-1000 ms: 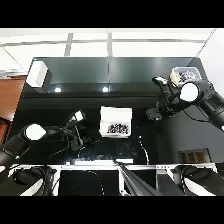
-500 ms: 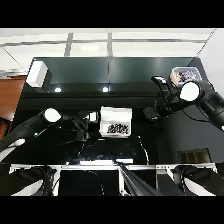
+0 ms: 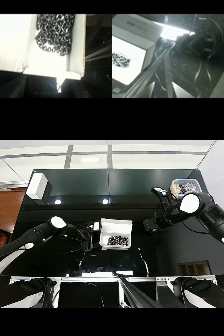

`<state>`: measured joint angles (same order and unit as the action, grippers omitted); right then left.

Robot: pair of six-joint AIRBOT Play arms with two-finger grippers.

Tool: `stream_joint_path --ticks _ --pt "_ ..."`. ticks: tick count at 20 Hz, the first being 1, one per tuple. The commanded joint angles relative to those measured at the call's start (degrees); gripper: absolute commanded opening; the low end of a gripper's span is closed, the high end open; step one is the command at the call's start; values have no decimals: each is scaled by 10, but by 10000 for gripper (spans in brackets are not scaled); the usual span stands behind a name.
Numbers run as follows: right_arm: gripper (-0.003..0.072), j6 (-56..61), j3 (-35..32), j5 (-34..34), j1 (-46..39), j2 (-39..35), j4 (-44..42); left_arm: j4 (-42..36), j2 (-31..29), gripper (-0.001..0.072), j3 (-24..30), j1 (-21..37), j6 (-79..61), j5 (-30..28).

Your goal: Fold the box and place the chain.

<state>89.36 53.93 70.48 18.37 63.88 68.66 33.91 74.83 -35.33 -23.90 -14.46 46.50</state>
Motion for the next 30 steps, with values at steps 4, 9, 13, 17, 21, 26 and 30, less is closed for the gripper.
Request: stream_joint_path --ticks 4,9,13,17,21,26,30 --pt "260 0 0 -2 0 0 -1 -16 2 713 -2 -4 -19 -2" --pt "261 0 0 -15 0 0 -1 -16 3 712 -2 -6 -21 1" --pt "260 0 0 -24 0 0 -1 -14 3 707 -2 -21 -23 1" --pt "261 0 0 -27 0 0 0 -13 3 570 -2 -24 -23 -1" --pt "261 0 0 -82 0 0 0 -21 3 334 -2 -24 -14 -14" --pt "686 23 1 -226 -1 25 -38 -33 2 334 -2 -24 -14 -27" --pt "684 -168 1 -220 4 80 -187 -33 2 334 -2 -24 -14 -26"
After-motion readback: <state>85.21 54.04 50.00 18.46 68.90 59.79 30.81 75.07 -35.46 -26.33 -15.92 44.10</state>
